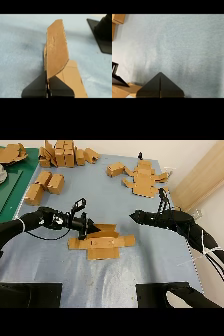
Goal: Fold the box.
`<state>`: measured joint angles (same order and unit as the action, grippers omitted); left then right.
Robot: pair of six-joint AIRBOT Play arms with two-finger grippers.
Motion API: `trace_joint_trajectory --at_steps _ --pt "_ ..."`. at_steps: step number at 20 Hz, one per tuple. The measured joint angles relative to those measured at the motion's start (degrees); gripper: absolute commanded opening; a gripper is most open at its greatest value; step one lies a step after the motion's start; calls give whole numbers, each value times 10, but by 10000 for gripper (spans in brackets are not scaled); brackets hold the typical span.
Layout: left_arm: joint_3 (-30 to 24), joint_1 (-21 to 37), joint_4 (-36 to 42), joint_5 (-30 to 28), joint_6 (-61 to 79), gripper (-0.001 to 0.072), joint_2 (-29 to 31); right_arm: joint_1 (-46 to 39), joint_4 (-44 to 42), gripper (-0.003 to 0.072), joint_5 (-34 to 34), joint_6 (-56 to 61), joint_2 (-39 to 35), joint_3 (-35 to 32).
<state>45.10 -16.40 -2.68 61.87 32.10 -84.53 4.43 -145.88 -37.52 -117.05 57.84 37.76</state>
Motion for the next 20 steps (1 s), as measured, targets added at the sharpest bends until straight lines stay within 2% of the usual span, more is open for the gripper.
trace_joint_trajectory --at_steps 7,12,20 --pt "-3 -13 -18 -16 51 10 15 0 0 2 0 1 0 0" --pt "-5 -15 29 21 77 10 17 0 0 2 -1 1 0 0" --pt "-32 -17 36 12 90 11 10 6 0 2 1 1 0 0"
